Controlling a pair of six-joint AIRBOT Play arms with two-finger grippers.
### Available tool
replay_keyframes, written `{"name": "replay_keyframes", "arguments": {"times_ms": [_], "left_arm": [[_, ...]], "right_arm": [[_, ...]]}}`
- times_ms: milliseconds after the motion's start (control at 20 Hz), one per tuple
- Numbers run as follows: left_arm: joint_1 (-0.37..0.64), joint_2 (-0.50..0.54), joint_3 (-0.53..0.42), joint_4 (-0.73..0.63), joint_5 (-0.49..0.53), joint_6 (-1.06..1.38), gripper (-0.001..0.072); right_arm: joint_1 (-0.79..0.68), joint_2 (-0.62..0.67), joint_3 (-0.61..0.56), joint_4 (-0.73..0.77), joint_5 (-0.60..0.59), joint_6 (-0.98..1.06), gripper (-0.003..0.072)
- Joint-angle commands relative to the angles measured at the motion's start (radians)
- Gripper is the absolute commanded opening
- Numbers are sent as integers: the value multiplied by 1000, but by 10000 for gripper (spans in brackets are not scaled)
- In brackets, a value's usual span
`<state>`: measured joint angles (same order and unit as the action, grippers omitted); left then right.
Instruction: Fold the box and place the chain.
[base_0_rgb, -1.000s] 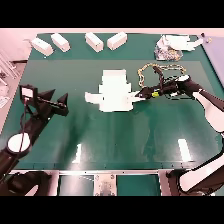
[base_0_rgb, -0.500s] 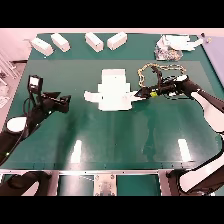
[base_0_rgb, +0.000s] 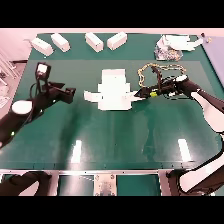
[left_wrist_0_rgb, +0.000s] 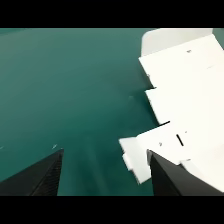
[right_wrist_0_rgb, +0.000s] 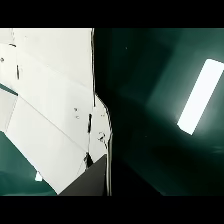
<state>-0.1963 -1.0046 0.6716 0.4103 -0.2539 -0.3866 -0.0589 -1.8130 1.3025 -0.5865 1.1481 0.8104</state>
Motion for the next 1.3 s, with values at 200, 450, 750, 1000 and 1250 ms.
{"name": "replay_keyframes", "arguments": {"times_ms": [200,450,750,1000,1250], "left_arm": [[1,-365,332,30,-244,2,611],[25,-496,463,27,-381,-32,611],[41,-539,529,95,-475,-102,611],[69,-698,726,122,-658,-160,611],[69,-855,919,155,-776,-214,611]], "right_arm": [[-1,-1,-1,0,0,1,5],[-1,-1,-1,0,1,1,5],[-8,-1,-1,1,6,1,5],[-7,-1,-1,1,5,2,5],[-3,0,-11,3,3,20,5]]}}
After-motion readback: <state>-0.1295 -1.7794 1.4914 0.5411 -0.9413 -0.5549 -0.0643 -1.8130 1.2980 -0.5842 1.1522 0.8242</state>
